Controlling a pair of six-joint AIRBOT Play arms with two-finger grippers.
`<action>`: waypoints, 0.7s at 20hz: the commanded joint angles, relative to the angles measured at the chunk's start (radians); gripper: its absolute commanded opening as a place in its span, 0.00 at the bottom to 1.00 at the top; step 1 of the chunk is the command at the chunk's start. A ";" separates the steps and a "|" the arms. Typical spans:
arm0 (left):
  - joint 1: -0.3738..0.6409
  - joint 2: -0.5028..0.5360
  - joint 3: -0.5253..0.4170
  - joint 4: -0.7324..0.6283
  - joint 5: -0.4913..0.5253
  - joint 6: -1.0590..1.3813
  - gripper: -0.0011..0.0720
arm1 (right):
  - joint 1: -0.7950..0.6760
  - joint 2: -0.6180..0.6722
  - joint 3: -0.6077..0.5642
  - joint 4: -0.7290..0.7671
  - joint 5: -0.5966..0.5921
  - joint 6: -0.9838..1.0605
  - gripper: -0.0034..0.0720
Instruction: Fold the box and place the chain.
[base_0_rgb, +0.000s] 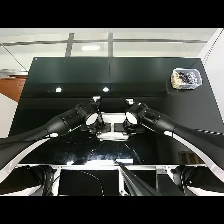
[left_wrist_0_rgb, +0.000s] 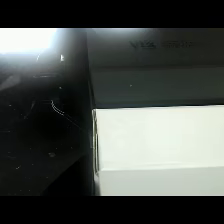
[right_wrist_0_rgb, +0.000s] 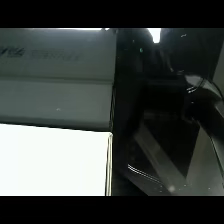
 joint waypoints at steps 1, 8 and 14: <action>0.001 0.000 0.000 0.003 -0.002 0.003 0.05 | 0.000 -0.001 0.001 0.014 -0.021 -0.004 0.10; 0.001 0.000 0.000 0.003 -0.003 0.003 0.05 | 0.000 0.000 0.001 0.010 -0.003 -0.005 0.42; 0.001 0.000 0.000 0.000 -0.003 0.003 0.05 | 0.000 0.040 0.001 -0.016 0.027 -0.017 0.48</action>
